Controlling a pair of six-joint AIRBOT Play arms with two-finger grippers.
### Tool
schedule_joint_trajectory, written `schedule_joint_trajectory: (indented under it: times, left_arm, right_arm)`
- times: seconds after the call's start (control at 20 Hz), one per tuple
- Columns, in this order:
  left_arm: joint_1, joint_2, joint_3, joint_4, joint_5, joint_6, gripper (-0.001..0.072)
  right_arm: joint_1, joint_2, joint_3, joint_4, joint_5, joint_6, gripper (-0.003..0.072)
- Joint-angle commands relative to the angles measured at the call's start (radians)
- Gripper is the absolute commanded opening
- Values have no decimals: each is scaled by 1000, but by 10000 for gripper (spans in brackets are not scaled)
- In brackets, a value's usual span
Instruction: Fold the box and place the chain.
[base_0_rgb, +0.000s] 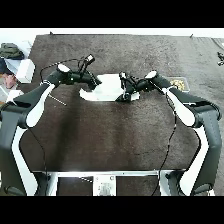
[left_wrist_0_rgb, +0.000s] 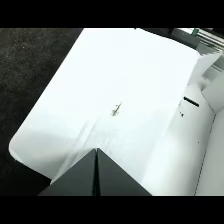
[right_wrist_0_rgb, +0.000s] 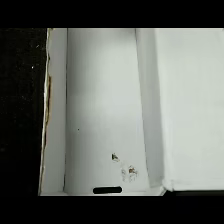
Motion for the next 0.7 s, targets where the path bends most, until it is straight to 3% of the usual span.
schedule_joint_trajectory:
  times: [0.0, 0.25, 0.45, 0.65]
  left_arm:
    - [-1, -10, 0, 18, -5, -3, 10]
    - [14, 5, 30, 17, -58, 32, 9]
    - [48, 102, 54, 32, -116, 93, 9]
    - [72, 164, 56, 190, -256, 110, 13]
  right_arm:
    - [0, 1, 1, -3, 0, -2, 210]
    - [0, 1, 1, -3, 0, -2, 210]
    - [0, 1, 1, -3, 0, -2, 210]
    - [0, 1, 2, -3, 0, -2, 210]
